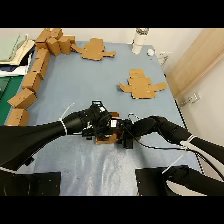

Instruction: Fold the box.

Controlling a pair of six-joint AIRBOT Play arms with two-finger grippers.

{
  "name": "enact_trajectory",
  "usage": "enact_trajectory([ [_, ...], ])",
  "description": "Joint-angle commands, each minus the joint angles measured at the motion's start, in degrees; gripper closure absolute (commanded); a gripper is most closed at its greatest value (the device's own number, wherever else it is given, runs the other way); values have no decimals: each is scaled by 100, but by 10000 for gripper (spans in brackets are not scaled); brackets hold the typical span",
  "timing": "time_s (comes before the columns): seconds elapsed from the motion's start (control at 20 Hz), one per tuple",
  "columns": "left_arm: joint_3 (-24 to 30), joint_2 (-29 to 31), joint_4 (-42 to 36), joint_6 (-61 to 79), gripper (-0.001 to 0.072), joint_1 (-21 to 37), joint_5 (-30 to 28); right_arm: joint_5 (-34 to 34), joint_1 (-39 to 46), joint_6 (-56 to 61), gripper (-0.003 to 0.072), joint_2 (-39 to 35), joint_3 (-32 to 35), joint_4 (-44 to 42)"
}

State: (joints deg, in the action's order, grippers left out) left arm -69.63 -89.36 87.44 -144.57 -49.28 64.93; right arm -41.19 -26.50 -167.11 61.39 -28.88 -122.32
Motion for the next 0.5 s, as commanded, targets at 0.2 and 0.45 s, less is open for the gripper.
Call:
enact_trajectory([
  [0.2, 28, -72, 160, 7, 197, -76, 11, 0, -2, 0, 156, -2, -2, 2],
  [0.45, 28, -72, 151, 105, 695, -79, -31, 0, -2, 2, 157, -2, -2, 2],
])
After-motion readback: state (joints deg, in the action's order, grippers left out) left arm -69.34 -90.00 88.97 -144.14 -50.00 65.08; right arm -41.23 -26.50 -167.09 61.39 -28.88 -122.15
